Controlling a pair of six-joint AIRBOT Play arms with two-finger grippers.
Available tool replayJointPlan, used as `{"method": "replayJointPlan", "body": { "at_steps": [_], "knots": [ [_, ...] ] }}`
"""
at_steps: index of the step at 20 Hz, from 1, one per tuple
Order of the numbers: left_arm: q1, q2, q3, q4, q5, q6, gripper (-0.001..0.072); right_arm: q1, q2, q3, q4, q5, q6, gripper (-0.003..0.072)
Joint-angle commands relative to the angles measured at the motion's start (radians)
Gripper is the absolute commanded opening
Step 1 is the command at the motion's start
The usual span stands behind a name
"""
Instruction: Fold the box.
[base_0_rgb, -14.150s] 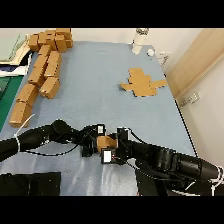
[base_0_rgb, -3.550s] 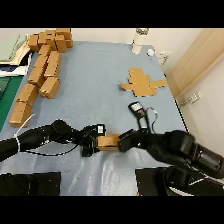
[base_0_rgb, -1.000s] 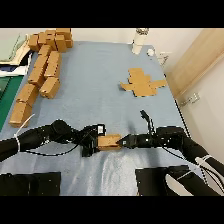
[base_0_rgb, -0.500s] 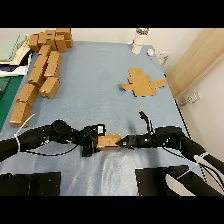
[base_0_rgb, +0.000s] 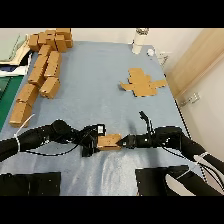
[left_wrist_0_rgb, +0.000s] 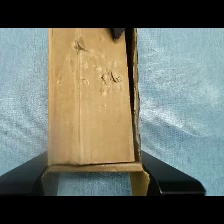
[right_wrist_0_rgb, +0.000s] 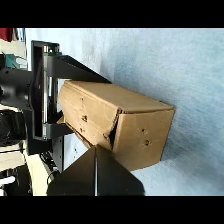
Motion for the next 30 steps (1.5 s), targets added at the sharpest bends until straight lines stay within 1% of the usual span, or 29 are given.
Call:
{"method": "replayJointPlan", "body": {
  "at_steps": [1, 7, 10, 15, 17, 18, 19, 20, 22, 23, 24, 26, 28, 30],
  "knots": [
    [0.000, 0.000, 0.001, 0.000, 0.000, 0.000, 0.0528, 0.000, 0.002, 0.000, 0.013, -0.014, 0.001, 0.0002],
    [0.000, 0.000, 0.001, 0.000, 0.000, 0.000, 0.0528, 0.000, 0.041, 0.001, 0.055, -0.041, -0.001, 0.0002],
    [0.000, 0.000, 0.001, 0.000, 0.000, 0.000, 0.0528, -0.001, 0.066, 0.001, 0.055, -0.042, 0.003, 0.0001],
    [0.000, 0.000, 0.001, 0.000, 0.000, 0.000, 0.0528, -0.001, 0.070, 0.006, 0.064, -0.033, 0.004, 0.0001],
    [0.000, 0.000, 0.001, 0.000, 0.000, 0.000, 0.0528, -0.020, 0.070, 0.050, 0.071, -0.023, 0.050, 0.0002],
    [0.000, 0.000, 0.001, 0.000, 0.000, 0.000, 0.0528, -0.034, 0.070, 0.093, 0.049, -0.005, 0.077, 0.0002],
    [0.000, 0.000, 0.001, 0.000, 0.000, 0.000, 0.0528, -0.043, 0.069, 0.144, -0.007, 0.029, 0.105, 0.0002],
    [0.000, 0.000, 0.001, 0.000, 0.000, 0.000, 0.0528, -0.046, 0.067, 0.212, -0.117, 0.096, 0.161, 0.0002],
    [0.000, 0.000, 0.001, 0.000, 0.000, 0.000, 0.0528, -0.045, 0.026, 0.375, -0.412, 0.209, 0.295, 0.0001],
    [0.000, 0.000, 0.001, 0.000, 0.000, 0.000, 0.0528, -0.044, -0.027, 0.473, -0.569, 0.217, 0.373, 0.0002],
    [0.000, 0.000, 0.001, 0.000, 0.000, 0.000, 0.0528, -0.044, -0.090, 0.563, -0.695, 0.198, 0.443, 0.0002],
    [0.000, 0.000, 0.001, 0.000, 0.000, 0.000, 0.0528, -0.030, -0.223, 0.719, -0.877, 0.146, 0.509, 0.0002],
    [0.000, 0.000, 0.001, 0.000, 0.000, 0.000, 0.0528, -0.001, -0.335, 0.824, -0.968, 0.122, 0.512, 0.0002],
    [0.000, 0.000, 0.001, 0.000, 0.000, 0.000, 0.0528, 0.023, -0.417, 0.889, -0.979, 0.130, 0.510, 0.0002]
  ]
}}
